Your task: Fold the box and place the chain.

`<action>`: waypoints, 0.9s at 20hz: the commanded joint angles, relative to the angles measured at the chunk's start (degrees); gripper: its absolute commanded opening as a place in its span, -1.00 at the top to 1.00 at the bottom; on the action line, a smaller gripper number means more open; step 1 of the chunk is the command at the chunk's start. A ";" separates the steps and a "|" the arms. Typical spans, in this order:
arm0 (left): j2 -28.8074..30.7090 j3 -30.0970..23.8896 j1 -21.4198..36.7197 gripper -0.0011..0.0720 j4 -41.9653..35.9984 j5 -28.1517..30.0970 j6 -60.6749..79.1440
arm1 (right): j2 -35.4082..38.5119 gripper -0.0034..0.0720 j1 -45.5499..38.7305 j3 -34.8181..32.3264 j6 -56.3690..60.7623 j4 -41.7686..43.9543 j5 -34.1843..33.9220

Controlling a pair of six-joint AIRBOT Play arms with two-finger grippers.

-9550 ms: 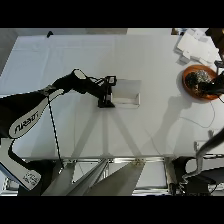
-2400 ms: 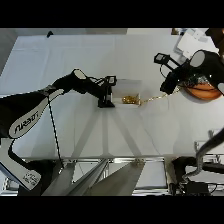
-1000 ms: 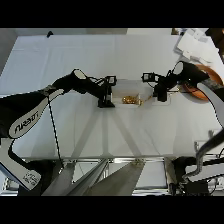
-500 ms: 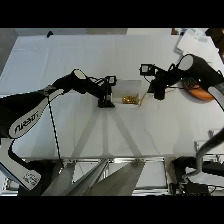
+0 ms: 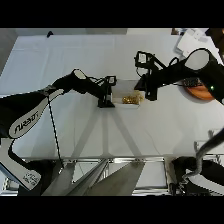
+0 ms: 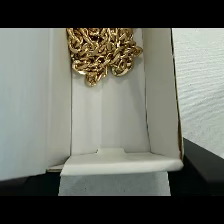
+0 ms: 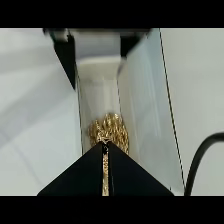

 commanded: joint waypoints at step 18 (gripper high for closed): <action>-0.02 -0.02 0.04 0.21 0.02 0.02 0.02 | -4.15 0.89 7.91 0.07 18.58 -16.92 -12.92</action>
